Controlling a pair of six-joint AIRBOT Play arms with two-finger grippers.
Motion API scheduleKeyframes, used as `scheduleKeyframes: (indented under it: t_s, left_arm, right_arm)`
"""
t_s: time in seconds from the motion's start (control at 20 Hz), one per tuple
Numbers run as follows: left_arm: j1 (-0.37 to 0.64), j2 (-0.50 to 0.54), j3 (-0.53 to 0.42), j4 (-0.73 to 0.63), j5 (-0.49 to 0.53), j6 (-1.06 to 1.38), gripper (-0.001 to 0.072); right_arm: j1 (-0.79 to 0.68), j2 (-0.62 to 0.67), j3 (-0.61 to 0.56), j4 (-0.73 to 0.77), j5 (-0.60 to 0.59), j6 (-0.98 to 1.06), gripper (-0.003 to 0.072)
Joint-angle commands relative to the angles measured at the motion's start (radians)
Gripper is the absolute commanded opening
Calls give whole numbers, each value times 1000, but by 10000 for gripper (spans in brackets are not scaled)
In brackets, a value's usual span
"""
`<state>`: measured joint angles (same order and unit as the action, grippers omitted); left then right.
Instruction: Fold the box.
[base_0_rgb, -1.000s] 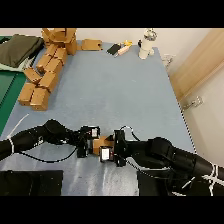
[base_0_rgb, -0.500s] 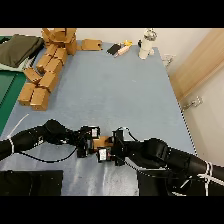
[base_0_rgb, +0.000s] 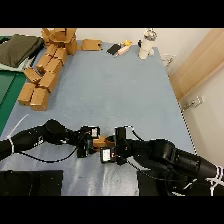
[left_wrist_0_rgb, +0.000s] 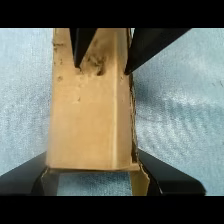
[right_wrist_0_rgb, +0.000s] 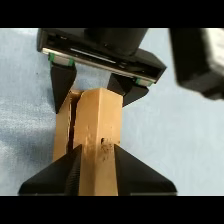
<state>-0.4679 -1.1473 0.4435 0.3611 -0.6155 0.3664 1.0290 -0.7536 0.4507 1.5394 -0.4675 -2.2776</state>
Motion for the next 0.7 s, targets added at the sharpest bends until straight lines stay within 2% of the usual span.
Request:
scheduleKeyframes:
  t_s: [0.0,0.1,0.15,0.2,0.65]
  left_arm:
    - [0,0,0,-1,4,0,516]
    - [0,0,0,-1,4,0,517]
    - [0,0,0,-1,4,-1,517]
    - [0,0,0,-1,4,0,517]
    - [0,0,0,-1,4,0,516]
  right_arm:
    - [2,18,9,0,-4,2,281]
    - [1,13,9,0,-3,2,279]
    - [1,5,9,0,-3,2,257]
    - [1,-5,9,0,-4,2,196]
    - [3,-56,9,116,-39,0,195]
